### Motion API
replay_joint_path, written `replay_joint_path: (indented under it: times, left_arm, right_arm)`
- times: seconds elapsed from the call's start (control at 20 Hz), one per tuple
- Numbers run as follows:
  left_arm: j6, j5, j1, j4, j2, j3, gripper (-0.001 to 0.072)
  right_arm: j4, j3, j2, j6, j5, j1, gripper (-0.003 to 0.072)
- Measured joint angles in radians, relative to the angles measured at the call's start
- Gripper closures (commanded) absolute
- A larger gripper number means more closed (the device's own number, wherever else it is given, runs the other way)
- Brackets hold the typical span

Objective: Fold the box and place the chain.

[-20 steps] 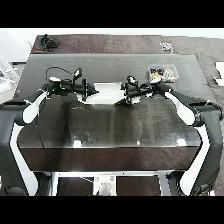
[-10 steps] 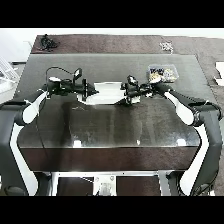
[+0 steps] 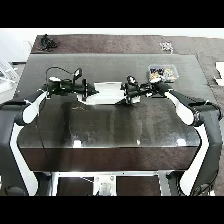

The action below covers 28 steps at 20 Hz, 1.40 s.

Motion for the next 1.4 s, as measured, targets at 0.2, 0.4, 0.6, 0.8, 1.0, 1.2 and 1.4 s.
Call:
replay_joint_path:
  times: [0.2, 0.4, 0.6, 0.8, 1.0, 1.2, 1.4]
  left_arm:
    - [0.000, -0.001, 0.000, 0.000, 0.000, 0.000, 0.0689]
    - [0.000, 0.000, -0.001, 0.000, 0.000, 0.000, 0.0689]
    - [0.000, 0.000, -0.001, 0.000, 0.000, 0.000, 0.0689]
    - [0.000, 0.001, 0.000, 0.000, 0.000, 0.000, 0.0689]
    - [0.000, 0.001, 0.000, 0.000, 0.000, 0.000, 0.0689]
    - [0.000, 0.001, 0.000, 0.000, 0.000, 0.000, 0.0689]
    - [0.000, 0.001, 0.000, -0.001, 0.000, 0.000, 0.0689]
  right_arm:
    - [-0.004, 0.000, 0.000, 0.002, 0.003, 0.000, 0.0098]
    - [-0.007, 0.000, 0.000, 0.002, 0.006, 0.000, 0.0097]
    - [-0.009, 0.000, 0.000, 0.002, 0.008, -0.001, 0.0097]
    - [-0.010, 0.000, 0.000, 0.002, 0.010, -0.004, 0.0097]
    - [-0.009, 0.000, 0.000, 0.002, 0.010, -0.004, 0.0097]
    - [-0.009, 0.000, 0.000, 0.002, 0.010, -0.004, 0.0097]
    - [-0.009, 0.000, 0.000, 0.002, 0.010, -0.004, 0.0097]
